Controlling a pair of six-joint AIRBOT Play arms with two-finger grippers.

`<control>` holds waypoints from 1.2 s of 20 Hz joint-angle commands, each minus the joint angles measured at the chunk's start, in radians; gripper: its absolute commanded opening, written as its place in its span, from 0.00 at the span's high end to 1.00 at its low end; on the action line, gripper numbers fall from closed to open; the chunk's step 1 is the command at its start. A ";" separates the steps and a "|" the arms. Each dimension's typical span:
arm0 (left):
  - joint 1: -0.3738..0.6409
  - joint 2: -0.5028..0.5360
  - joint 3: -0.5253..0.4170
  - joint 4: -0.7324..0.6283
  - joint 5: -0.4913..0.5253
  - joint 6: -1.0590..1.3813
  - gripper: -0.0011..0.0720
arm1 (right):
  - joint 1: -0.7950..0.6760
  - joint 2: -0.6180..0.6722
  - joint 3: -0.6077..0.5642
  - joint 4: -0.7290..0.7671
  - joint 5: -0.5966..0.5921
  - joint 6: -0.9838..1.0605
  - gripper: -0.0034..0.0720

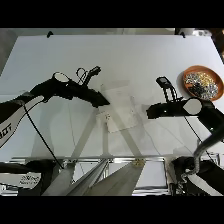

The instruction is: Fold the box and place the chain.

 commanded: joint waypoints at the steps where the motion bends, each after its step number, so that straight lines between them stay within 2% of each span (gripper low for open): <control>1: 0.000 0.002 0.001 0.013 0.015 0.052 0.98 | 0.001 0.001 0.000 -0.002 0.002 0.002 0.94; 5: 0.000 0.033 0.001 0.034 -0.014 0.164 0.98 | 0.000 0.003 0.003 -0.002 0.016 0.002 0.94; 6: -0.002 0.048 0.001 0.042 -0.031 0.192 0.98 | 0.000 0.012 0.005 -0.002 0.029 0.002 0.88; 8: -0.014 0.085 0.000 0.048 -0.066 0.196 0.98 | 0.000 0.053 0.017 -0.010 0.076 0.006 0.61; 11: -0.080 0.152 0.000 0.164 -0.079 0.190 0.98 | 0.000 0.181 0.042 -0.050 0.151 0.026 0.59; 14: -0.174 0.194 -0.002 0.185 -0.062 0.192 0.99 | 0.000 0.348 0.047 -0.177 0.224 0.101 0.59; 17: -0.279 0.204 -0.004 0.167 0.011 0.188 0.99 | 0.000 0.511 0.047 -0.293 0.302 0.138 0.59; 19: -0.349 0.206 -0.027 0.130 0.122 0.193 0.99 | 0.000 0.591 0.047 -0.349 0.328 0.167 0.59; 22: -0.416 0.208 -0.095 0.110 0.289 0.209 0.99 | 0.000 0.649 0.047 -0.380 0.353 0.190 0.59; 24: -0.424 0.209 -0.150 0.085 0.340 0.218 0.99 | 0.000 0.650 0.047 -0.380 0.357 0.189 0.59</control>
